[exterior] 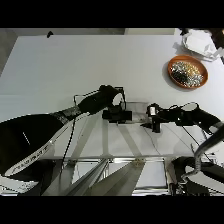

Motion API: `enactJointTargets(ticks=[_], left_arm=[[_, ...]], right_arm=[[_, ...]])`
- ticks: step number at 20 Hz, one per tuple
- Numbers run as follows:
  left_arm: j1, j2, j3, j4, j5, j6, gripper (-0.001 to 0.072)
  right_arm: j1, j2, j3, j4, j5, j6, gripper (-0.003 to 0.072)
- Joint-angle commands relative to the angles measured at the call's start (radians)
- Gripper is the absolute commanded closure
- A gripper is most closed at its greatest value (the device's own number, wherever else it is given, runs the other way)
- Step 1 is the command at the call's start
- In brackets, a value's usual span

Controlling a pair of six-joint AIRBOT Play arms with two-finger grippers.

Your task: Fold the box and place the chain.

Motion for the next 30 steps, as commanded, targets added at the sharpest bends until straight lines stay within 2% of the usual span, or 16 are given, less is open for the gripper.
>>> enactJointTargets(ticks=[1, 5, 10, 13, 14, 16, 17, 18, 20, 23, 25, 27, 30], left_arm=[[0.005, 0.033, 0.002, 0.013, -0.006, 0.105, 0.042], [0.029, 0.093, 0.002, 0.034, -0.009, 0.202, 0.0418], [0.081, 0.167, 0.002, 0.036, -0.071, 0.332, 0.0418], [0.129, 0.233, 0.001, 0.032, -0.141, 0.546, 0.0417], [0.146, 0.254, 0.0, 0.033, -0.195, 0.71, 0.0386], [0.175, 0.299, -0.039, 0.034, -0.234, 1.079, 0.0091], [0.187, 0.323, -0.078, 0.034, -0.212, 1.261, 0.0016], [0.198, 0.348, -0.133, 0.034, -0.164, 1.45, 0.0017], [0.205, 0.37, -0.258, -0.017, 0.004, 1.725, 0.0015], [0.205, 0.342, -0.418, -0.196, 0.306, 1.902, 0.0006], [0.205, 0.303, -0.454, -0.28, 0.414, 1.952, 0.0003], [0.203, 0.269, -0.454, -0.34, 0.48, 1.966, 0.0001], [0.201, 0.25, -0.454, -0.462, 0.515, 2.099, 0.0]], right_arm=[[0.0, 0.0, 0.0, 0.002, -0.001, 0.004, 0.0284], [0.0, 0.0, 0.0, 0.002, 0.0, 0.004, 0.0284], [0.0, 0.0, 0.0, 0.002, -0.001, 0.004, 0.0284], [0.0, 0.0, 0.0, 0.002, -0.001, 0.004, 0.0284], [0.0, 0.0, 0.0, 0.002, -0.001, 0.004, 0.0284], [0.0, 0.0, 0.0, 0.002, -0.001, 0.004, 0.0284], [0.0, 0.0, 0.0, 0.002, 0.0, 0.004, 0.0284], [0.0, 0.0, 0.0, 0.002, -0.001, 0.004, 0.0284], [0.0, 0.0, 0.0, 0.002, -0.001, 0.004, 0.0284], [0.0, 0.0, 0.0, 0.002, -0.001, 0.004, 0.0284], [0.0, 0.0, 0.0, 0.002, -0.001, 0.004, 0.0284], [0.0, 0.0, 0.0, 0.002, -0.001, 0.004, 0.0284], [0.0, 0.0, 0.0, 0.002, -0.001, 0.004, 0.0284]])
